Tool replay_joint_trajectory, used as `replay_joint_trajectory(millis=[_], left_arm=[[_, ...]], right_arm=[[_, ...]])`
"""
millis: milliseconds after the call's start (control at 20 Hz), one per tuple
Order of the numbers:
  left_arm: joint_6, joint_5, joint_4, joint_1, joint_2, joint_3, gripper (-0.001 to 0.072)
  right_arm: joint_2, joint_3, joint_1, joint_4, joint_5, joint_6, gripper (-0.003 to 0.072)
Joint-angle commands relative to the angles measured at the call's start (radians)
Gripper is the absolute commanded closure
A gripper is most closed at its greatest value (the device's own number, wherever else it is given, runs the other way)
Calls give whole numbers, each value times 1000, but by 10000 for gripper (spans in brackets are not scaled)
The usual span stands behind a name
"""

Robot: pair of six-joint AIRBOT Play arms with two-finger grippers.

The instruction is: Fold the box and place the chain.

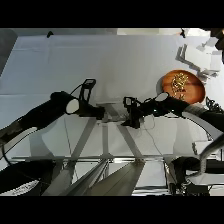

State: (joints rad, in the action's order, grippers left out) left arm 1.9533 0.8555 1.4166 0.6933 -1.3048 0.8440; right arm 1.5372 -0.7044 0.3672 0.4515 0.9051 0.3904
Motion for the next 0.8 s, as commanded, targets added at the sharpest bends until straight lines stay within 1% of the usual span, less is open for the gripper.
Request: replay_joint_trajectory(millis=[0, 100, 200, 350, 450, 500, 600, 700, 750], left_arm=[[216, 55, 159, 65, -60, 50, 160], [325, 74, 179, 86, -82, 50, 161], [391, 72, 201, 106, -98, 51, 210], [501, 68, 238, 127, -111, 51, 216], [576, 36, 241, 131, -114, 51, 221], [596, 26, 241, 131, -114, 51, 259], [614, 24, 241, 131, -114, 51, 383], [613, 33, 241, 131, -114, 51, 578], [613, 39, 241, 131, -115, 51, 593]], right_arm=[[0, 0, 0, 0, 0, 0, 162], [0, 0, 0, 0, 0, 0, 162], [0, 0, 0, 0, 0, 0, 162], [0, 0, 0, 0, 0, 0, 162], [0, 0, 0, 0, 0, 0, 162], [0, 0, 0, 0, 0, 0, 162], [0, 0, 0, 0, 0, 0, 162], [0, 0, 0, 0, 0, 0, 162], [0, 0, 0, 0, 0, 0, 162]])
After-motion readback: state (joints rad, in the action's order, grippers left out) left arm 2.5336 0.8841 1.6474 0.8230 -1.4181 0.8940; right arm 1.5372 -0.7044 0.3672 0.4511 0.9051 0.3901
